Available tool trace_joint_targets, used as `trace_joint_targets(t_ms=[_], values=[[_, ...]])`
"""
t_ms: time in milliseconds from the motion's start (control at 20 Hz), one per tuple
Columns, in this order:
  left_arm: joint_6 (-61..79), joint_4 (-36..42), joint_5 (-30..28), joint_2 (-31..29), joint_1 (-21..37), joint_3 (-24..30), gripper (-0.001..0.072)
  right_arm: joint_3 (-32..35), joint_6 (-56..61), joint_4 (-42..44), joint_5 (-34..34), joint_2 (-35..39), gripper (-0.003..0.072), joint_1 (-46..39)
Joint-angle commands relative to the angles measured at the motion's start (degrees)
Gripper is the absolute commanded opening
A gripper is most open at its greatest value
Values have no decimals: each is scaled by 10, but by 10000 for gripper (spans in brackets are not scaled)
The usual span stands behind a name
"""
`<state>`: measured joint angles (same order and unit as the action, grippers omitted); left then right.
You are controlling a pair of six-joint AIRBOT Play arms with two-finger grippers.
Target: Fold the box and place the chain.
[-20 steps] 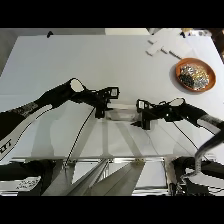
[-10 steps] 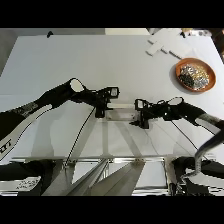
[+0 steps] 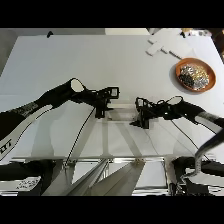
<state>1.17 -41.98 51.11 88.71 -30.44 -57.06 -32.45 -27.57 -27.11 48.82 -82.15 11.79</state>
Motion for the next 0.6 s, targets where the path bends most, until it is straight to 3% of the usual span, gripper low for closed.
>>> trace_joint_targets(t_ms=[0,150,300,400,450,550], values=[[0,0,-1,0,0,0,10,0,-10,-4,-1,-1,612,-4],[0,-1,-1,0,0,0,10,0,-10,-5,1,-1,612,-4],[0,0,-1,0,0,0,10,0,-10,-5,2,-1,662,-4],[0,0,-1,0,0,0,10,0,-10,-4,0,-1,637,-4],[0,-1,-1,0,0,0,10,0,-10,-4,-2,-1,566,-4],[0,0,-1,0,0,0,10,0,-10,-4,-7,-1,535,-4]])
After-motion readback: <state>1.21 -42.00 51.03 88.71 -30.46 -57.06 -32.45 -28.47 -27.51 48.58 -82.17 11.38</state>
